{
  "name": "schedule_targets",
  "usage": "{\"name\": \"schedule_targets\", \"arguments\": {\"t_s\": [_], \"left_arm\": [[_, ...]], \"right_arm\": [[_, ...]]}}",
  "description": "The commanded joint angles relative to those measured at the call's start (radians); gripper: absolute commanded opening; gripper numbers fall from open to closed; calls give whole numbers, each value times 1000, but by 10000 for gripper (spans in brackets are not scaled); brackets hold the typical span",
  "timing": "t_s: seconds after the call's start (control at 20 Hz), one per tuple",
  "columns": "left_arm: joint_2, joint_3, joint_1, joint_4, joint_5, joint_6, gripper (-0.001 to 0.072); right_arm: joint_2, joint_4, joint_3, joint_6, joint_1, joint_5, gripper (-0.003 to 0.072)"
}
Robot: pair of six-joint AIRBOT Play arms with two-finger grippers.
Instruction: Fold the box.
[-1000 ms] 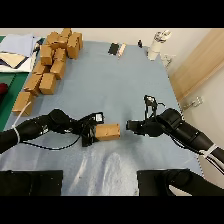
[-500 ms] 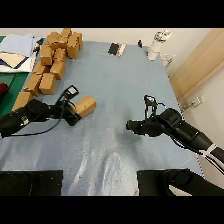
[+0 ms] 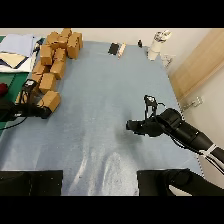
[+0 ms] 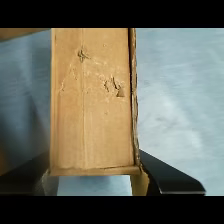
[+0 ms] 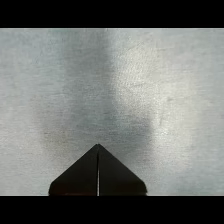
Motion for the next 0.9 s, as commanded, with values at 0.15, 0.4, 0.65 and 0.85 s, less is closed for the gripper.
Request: {"name": "schedule_targets", "arguments": {"t_s": [0.15,0.4,0.65,0.85], "left_arm": [[-2,0,127,50,-6,-24,465],[-5,0,126,63,11,-48,494],[-5,0,126,94,-29,-49,702],[6,14,126,171,-119,-119,703]], "right_arm": [[0,3,0,0,0,0,5],[0,20,0,-3,0,0,4],[0,26,0,-5,0,0,5],[0,27,0,-12,0,0,4]]}}
